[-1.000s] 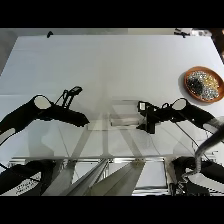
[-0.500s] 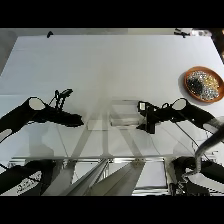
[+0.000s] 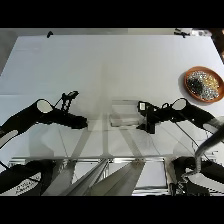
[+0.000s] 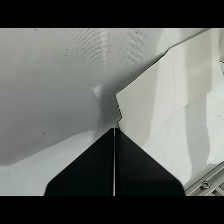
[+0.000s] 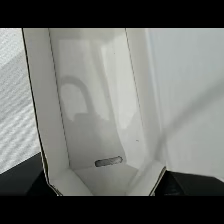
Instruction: Fold the box and place the chain.
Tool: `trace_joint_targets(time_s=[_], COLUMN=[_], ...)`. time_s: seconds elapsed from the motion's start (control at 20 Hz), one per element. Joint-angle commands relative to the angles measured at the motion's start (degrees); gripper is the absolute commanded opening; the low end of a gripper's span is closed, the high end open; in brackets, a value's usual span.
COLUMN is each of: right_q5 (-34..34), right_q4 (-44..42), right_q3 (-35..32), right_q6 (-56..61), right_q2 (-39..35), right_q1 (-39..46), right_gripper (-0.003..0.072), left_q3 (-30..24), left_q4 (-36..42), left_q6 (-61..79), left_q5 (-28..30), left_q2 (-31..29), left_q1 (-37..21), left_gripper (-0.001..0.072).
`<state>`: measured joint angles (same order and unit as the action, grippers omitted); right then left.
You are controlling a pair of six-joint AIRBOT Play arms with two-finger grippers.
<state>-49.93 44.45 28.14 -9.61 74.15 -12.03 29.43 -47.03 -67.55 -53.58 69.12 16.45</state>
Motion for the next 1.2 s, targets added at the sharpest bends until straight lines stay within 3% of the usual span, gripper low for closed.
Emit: trace_joint_targets(time_s=[0.0,0.6,0.95,1.15], right_q5=[-0.02,-0.02,-0.02,-0.04], right_q4=[3.76,3.74,3.72,3.72], right_q3=[0.00,0.00,0.00,0.00], right_q6=[0.15,0.17,0.15,0.17], right_q2=[0.02,0.02,0.02,0.02], right_q1=[-0.04,-0.04,-0.04,-0.04], right_gripper=[0.0341,0.0341,0.0341,0.0341], left_q3=[0.00,0.02,0.02,0.02], left_q4=[1.01,3.98,7.61,7.63], left_q6=[-0.02,0.44,0.48,0.46], left_q5=[0.44,0.48,9.27,10.16], left_q2=[0.63,-4.74,-4.52,-4.55], left_q1=[1.09,2.05,9.22,10.82], left_gripper=[0.0004,0.0005,0.0010,0.0015])
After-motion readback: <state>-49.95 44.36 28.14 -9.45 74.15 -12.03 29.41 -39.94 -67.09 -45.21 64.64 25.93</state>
